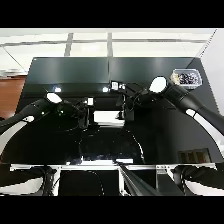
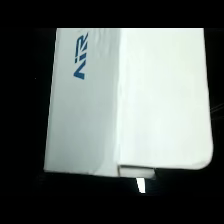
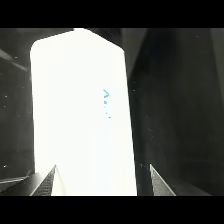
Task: Fold the box and place the chain.
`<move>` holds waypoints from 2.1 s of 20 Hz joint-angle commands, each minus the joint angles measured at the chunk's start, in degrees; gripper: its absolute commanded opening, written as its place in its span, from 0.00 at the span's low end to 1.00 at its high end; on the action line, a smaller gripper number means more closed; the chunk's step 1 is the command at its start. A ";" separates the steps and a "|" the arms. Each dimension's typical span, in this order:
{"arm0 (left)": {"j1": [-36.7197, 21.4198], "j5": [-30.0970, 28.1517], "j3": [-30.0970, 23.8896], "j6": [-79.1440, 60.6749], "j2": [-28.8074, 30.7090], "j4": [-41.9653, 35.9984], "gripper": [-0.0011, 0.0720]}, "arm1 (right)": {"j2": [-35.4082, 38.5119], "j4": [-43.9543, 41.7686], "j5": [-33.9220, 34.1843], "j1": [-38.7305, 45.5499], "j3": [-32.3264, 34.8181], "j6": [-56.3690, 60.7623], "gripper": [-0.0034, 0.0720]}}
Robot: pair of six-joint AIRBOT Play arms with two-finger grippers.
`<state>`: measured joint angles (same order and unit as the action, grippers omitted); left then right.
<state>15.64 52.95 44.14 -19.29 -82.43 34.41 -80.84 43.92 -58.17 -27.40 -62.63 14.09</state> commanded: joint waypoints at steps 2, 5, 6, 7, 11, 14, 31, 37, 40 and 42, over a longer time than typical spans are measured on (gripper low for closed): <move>0.04 -0.02 0.02 0.00 -0.02 0.02 0.50 | -0.42 0.72 0.33 -0.24 0.76 -1.29 0.98; 0.04 -0.02 0.02 0.00 -0.02 0.02 0.50 | -0.55 0.72 0.17 -0.22 0.83 -0.92 0.58; 0.04 -0.02 0.02 0.00 -0.02 0.02 0.50 | -0.57 0.72 0.15 -0.24 0.83 -0.79 0.49; 0.04 -0.02 0.02 0.00 -0.02 0.02 0.50 | -0.57 0.70 0.15 -0.24 0.83 0.20 0.44; 0.04 -0.02 0.02 0.00 -0.02 0.02 0.50 | -0.57 1.40 0.35 -0.24 1.38 1.01 0.35; 0.04 -0.02 0.02 0.00 -0.02 0.02 0.50 | -0.57 2.36 0.92 -0.24 2.12 0.96 0.36; 0.04 -0.02 0.02 0.00 -0.02 0.02 0.50 | -0.57 2.67 -0.50 -0.24 4.68 1.40 0.47; 0.04 -0.02 0.02 0.00 -0.02 0.04 0.50 | 5.73 2.03 -4.76 1.88 4.70 25.03 0.46; 0.04 -0.07 0.02 0.00 -0.02 0.04 0.50 | 5.57 -2.29 -7.08 1.53 6.03 40.57 0.30; 0.04 -0.07 0.02 0.00 -0.02 0.04 0.50 | 4.63 -7.96 -2.95 0.07 7.58 43.39 0.07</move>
<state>15.68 53.01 44.14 -19.31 -82.43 34.44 -76.01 42.39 -63.55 -26.33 -56.55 46.35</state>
